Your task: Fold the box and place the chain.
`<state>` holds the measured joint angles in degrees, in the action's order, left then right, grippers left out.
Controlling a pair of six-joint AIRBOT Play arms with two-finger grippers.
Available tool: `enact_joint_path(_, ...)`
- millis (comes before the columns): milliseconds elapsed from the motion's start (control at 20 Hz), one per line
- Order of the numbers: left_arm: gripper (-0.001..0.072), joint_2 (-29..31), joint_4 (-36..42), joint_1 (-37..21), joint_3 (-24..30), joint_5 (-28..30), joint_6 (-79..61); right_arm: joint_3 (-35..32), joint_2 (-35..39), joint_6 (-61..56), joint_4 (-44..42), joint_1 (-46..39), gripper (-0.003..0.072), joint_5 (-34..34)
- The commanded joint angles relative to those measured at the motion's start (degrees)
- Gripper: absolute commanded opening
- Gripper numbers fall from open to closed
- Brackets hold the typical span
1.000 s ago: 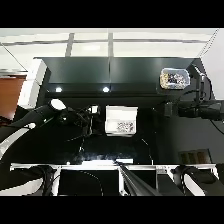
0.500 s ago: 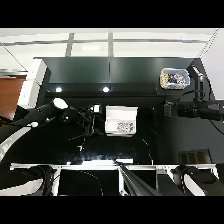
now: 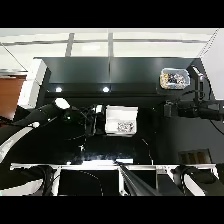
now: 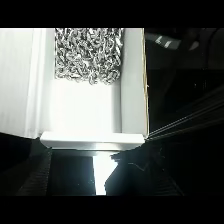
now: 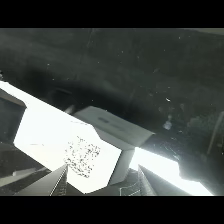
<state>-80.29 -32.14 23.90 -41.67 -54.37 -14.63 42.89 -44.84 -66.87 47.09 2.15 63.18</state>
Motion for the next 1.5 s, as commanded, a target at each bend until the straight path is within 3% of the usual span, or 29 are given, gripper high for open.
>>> enact_joint_path(0,0.0712,-0.04,0.02,0.42,-0.59,1.09,1.33,0.02,0.0,0.0,-0.02,0.07,0.0516,0.09)
enact_joint_path(1450,0.0712,-1.66,1.57,6.03,-1.22,5.31,2.99,-0.13,-0.02,0.02,0.15,0.07,0.0516,0.76)
